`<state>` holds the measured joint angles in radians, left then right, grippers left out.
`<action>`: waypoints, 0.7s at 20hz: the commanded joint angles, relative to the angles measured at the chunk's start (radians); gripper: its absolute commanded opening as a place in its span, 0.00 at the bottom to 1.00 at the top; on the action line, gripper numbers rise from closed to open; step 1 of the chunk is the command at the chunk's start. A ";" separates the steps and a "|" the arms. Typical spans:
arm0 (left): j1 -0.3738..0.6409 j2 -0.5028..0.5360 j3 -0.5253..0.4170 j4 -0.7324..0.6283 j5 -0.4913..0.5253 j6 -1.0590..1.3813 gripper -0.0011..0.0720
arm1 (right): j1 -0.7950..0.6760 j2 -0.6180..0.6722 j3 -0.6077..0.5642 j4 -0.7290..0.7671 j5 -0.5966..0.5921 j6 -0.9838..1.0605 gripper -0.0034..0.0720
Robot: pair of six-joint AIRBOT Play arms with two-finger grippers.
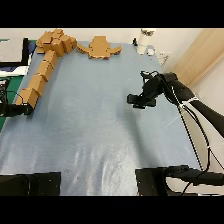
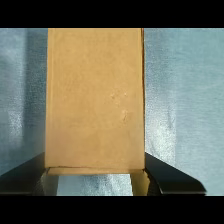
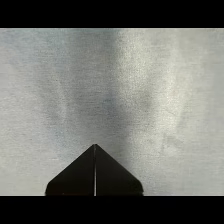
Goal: Fold the box.
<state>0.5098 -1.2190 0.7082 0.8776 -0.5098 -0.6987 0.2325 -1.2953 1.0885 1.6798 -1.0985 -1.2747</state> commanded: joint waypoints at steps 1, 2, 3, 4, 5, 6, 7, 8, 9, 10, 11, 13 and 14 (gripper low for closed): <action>0.001 -0.008 0.005 0.005 0.002 0.034 0.58 | 0.001 -0.001 0.001 0.005 0.004 0.000 0.05; 0.001 -0.016 0.005 0.005 -0.004 0.034 0.58 | 0.001 -0.001 0.001 0.005 0.003 0.000 0.05; 0.001 -0.024 0.005 0.006 -0.016 0.034 0.58 | 0.001 -0.001 0.001 0.005 0.003 0.000 0.05; 0.001 -0.034 0.005 0.005 -0.026 0.032 0.58 | 0.001 -0.001 0.001 0.005 0.003 0.000 0.05; 0.001 -0.045 0.005 0.005 -0.031 0.029 0.58 | 0.001 -0.001 0.001 0.005 0.003 0.000 0.05; 0.001 -0.056 0.005 0.005 -0.036 0.029 0.58 | 0.001 -0.001 0.001 0.005 0.003 0.000 0.05; 0.001 -0.066 0.005 0.005 -0.041 0.029 0.58 | 0.001 -0.001 0.001 0.005 0.003 0.000 0.05; 0.001 -0.073 0.005 0.005 -0.045 0.029 0.58 | 0.001 -0.001 0.001 0.005 0.003 0.000 0.05; 0.001 -0.077 0.005 0.005 -0.047 0.029 0.58 | 0.001 -0.001 0.001 0.005 0.003 0.000 0.05; 0.001 -0.079 0.005 0.005 -0.048 0.027 0.61 | 0.001 -0.001 0.001 0.005 0.003 0.000 0.05; 0.001 -0.080 0.005 0.005 -0.045 0.025 0.78 | 0.001 -0.001 0.001 0.005 0.003 0.000 0.05; 0.001 -0.080 0.005 0.005 -0.047 0.025 0.80 | 0.001 -0.001 0.001 0.005 0.003 0.000 0.05; 0.001 -0.080 0.005 0.006 -0.050 0.025 0.83 | 0.001 -0.001 0.001 0.005 0.003 0.000 0.05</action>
<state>0.5102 -1.2922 0.7143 0.8806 -0.5484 -0.6701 0.2329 -1.2953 1.0885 1.6844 -1.0954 -1.2743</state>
